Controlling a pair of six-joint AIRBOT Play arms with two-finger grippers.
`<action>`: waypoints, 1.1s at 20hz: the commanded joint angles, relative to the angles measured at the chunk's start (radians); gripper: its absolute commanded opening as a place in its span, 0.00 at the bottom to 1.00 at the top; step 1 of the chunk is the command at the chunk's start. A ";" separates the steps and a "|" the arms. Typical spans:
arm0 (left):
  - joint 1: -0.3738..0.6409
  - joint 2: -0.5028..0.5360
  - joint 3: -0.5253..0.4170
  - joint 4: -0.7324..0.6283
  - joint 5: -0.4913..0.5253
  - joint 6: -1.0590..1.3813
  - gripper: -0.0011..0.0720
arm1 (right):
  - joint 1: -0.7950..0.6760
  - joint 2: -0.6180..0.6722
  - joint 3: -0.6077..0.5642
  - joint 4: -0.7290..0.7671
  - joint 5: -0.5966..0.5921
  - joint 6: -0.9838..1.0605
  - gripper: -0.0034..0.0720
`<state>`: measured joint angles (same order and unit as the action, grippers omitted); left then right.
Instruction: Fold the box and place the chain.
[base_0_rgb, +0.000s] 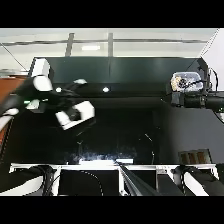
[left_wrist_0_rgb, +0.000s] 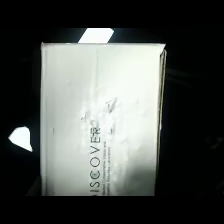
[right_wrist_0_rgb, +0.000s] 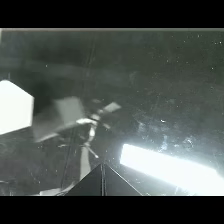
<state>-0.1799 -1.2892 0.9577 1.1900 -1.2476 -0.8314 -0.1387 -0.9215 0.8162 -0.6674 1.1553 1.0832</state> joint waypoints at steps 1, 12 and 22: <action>0.328 0.107 -0.124 0.107 -0.095 -0.182 0.41 | 0.000 0.000 0.001 -0.002 -0.001 -0.001 0.06; 0.795 0.138 -0.178 0.172 0.175 -0.188 0.41 | 0.000 0.000 0.001 -0.006 0.000 0.001 0.06; 0.790 0.114 -0.179 0.094 0.352 -0.058 0.41 | 0.000 0.000 0.001 -0.007 -0.021 0.012 0.06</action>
